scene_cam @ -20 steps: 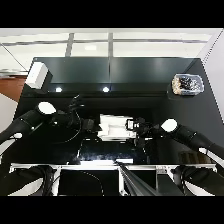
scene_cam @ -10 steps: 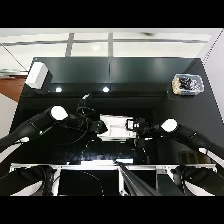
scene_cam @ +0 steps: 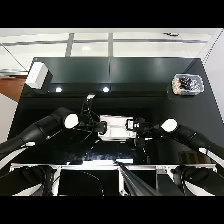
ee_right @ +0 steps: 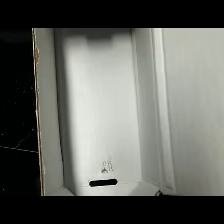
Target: Fold the box and place the chain.
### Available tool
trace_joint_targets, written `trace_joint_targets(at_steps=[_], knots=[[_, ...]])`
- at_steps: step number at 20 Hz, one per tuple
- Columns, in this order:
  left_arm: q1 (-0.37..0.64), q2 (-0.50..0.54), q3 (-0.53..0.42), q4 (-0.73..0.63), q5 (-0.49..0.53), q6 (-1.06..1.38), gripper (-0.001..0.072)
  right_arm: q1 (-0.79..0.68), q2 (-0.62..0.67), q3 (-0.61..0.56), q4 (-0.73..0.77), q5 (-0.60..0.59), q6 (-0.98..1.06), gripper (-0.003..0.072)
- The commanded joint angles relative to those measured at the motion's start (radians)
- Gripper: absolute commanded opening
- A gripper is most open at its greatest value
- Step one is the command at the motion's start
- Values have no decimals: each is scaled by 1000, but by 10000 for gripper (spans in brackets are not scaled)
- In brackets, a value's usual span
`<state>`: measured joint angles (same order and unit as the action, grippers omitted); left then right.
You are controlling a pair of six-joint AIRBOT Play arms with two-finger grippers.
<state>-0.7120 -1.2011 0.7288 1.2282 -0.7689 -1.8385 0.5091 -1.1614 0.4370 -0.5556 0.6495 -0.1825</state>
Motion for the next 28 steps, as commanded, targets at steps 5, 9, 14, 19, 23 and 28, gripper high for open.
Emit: trace_joint_targets(at_steps=[5,9,14,19,23,28], knots=[[-107,-95,111,252,-130,-271,619,0,0,0,0,0,0,411],[-134,-131,150,281,-182,-377,379,0,0,0,0,0,0,411],[-137,-131,150,282,-182,-448,273,0,0,0,-2,1,0,411],[-143,-140,152,286,-182,-478,273,0,0,0,-2,1,0,411],[-158,-189,196,292,-200,-477,273,0,0,0,-2,1,0,411],[-185,-224,250,330,-260,-499,273,0,0,0,-2,1,0,411]])
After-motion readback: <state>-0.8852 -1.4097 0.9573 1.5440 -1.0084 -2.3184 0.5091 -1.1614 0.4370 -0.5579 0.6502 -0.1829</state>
